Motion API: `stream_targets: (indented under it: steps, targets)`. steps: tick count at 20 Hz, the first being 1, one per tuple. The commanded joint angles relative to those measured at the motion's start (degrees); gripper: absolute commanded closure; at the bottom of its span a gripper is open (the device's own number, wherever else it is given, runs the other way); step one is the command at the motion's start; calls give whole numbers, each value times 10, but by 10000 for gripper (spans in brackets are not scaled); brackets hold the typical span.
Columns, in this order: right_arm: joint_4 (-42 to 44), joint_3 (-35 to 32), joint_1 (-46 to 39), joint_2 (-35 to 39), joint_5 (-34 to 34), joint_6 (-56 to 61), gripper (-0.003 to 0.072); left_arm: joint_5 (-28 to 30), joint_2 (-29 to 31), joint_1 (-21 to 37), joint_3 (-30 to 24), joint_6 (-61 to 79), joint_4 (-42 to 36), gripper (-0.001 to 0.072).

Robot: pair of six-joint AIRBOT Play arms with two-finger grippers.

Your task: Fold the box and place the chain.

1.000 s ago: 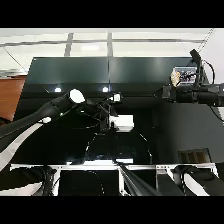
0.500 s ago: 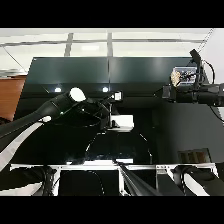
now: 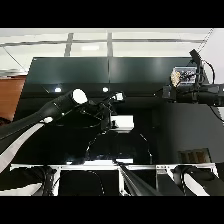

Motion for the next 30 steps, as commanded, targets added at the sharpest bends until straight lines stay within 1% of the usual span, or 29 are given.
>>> stream_targets:
  steps: [1,4,8,11,13,14,15,16,17,19,21,23,25,26,27,29,30]
  targets:
    - [-2,1,0,0,0,0,673,-3,0,-14,1,-8,11,-6]
    - [-2,1,0,0,0,0,673,10,-3,-27,1,-9,38,-6]
    - [-2,1,0,0,0,0,673,24,-32,-49,1,-9,47,-6]
    - [-2,1,0,0,0,0,673,66,-40,-61,1,-9,94,-6]
    - [-2,1,0,0,0,0,673,57,-34,-61,1,-9,97,-4]
    - [-3,1,0,0,0,0,673,45,-30,-61,1,-9,103,81]
    - [-3,1,0,0,0,0,673,32,-24,-59,1,-13,122,326]
    - [-3,1,0,0,-1,0,673,27,-16,-55,1,-34,148,430]
    - [-2,1,0,0,-1,0,673,27,-7,-43,1,-68,172,430]
    - [-2,1,0,0,-2,0,672,30,9,6,5,-125,197,421]
    - [-2,1,0,0,-2,2,673,31,22,95,21,-157,211,419]
    - [-2,1,0,0,-3,7,673,38,21,207,57,-198,216,419]
    - [-2,1,0,0,-7,11,673,86,11,331,101,-294,215,416]
    - [-2,1,0,0,-7,16,673,92,-1,384,130,-322,216,415]
    - [-2,1,0,0,-6,18,673,75,-20,433,169,-332,216,415]
    - [-2,1,1,0,-7,18,673,14,-76,519,267,-367,217,415]
    - [-2,1,2,0,-7,18,673,-12,-106,547,312,-385,217,414]
